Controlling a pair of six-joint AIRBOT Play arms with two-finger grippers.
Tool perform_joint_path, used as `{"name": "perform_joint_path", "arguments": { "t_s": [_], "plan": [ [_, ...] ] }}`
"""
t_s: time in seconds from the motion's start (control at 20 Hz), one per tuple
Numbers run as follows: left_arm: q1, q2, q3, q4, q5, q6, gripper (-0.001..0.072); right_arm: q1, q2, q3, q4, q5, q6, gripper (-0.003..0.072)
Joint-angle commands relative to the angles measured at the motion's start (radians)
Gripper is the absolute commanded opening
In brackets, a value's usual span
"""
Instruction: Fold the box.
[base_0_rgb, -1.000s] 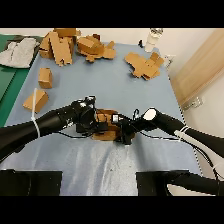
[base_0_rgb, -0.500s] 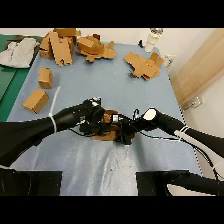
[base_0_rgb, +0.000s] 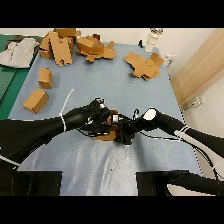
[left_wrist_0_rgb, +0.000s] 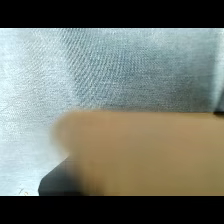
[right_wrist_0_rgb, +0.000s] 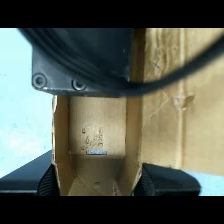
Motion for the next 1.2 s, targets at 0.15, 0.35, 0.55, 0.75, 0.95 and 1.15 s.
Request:
{"name": "perform_joint_path", "arguments": {
  "t_s": [0.15,0.35,0.55,0.75,0.95,1.15],
  "plan": [
    [-0.001,-0.001,0.003,-0.013,-0.007,0.01,0.0015,0.001,0.0,0.0,0.001,0.0,0.0,0.0521],
    [-0.001,0.018,0.012,-0.013,-0.008,0.008,0.0482,0.001,0.0,0.0,0.0,0.0,0.0,0.0521],
    [-0.001,0.067,0.031,-0.011,-0.008,0.01,0.0483,0.001,0.0,0.0,0.0,0.0,0.0,0.0521],
    [0.001,0.116,0.03,0.019,-0.057,0.01,0.0483,0.001,0.0,0.0,0.0,0.0,0.0,0.0521],
    [0.003,0.163,0.03,0.035,-0.116,0.01,0.0481,0.001,0.0,0.0,0.0,0.0,0.0,0.0521],
    [0.021,0.175,0.03,0.092,-0.217,0.01,0.0431,0.001,0.0,0.0,0.001,0.0,0.0,0.0522]
  ]
}}
